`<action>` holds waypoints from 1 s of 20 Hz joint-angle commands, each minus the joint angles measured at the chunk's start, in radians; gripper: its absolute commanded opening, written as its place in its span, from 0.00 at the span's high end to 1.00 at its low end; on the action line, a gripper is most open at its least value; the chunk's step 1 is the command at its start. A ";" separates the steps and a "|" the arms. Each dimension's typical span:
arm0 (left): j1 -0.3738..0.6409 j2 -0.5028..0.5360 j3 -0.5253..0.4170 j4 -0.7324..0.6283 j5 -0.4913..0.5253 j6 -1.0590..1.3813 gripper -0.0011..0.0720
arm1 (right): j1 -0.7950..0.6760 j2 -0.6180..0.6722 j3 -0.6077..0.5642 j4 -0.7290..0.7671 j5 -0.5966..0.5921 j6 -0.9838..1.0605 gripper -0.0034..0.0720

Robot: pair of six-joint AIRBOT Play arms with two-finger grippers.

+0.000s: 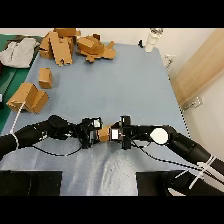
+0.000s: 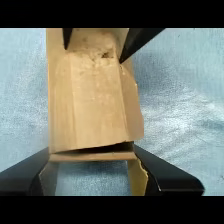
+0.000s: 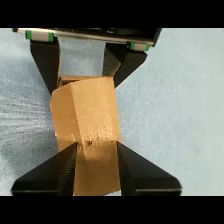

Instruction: Fold the box.

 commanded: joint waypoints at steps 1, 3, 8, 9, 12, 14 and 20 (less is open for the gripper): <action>0.000 0.001 0.000 -0.002 0.002 0.000 0.34 | 0.001 0.029 0.000 0.010 0.024 0.001 0.50; 0.000 0.001 0.000 -0.002 0.002 0.001 0.34 | 0.001 0.029 0.000 0.013 0.024 0.005 0.64; 0.000 0.001 0.000 -0.002 0.002 0.001 0.34 | 0.001 0.029 0.000 0.022 0.019 0.005 0.74; 0.000 0.001 0.000 -0.002 0.002 0.001 0.34 | 0.001 0.029 0.000 0.032 0.019 0.005 0.74; 0.000 0.001 0.000 -0.002 0.002 0.001 0.34 | 0.001 0.029 0.000 0.060 0.020 0.005 0.74; 0.000 0.001 0.000 -0.002 0.002 0.001 0.34 | 0.001 0.029 0.000 0.076 0.021 0.005 0.74; 0.000 0.001 0.000 -0.002 0.002 0.001 0.34 | 0.053 0.015 -0.001 0.084 0.049 0.045 0.75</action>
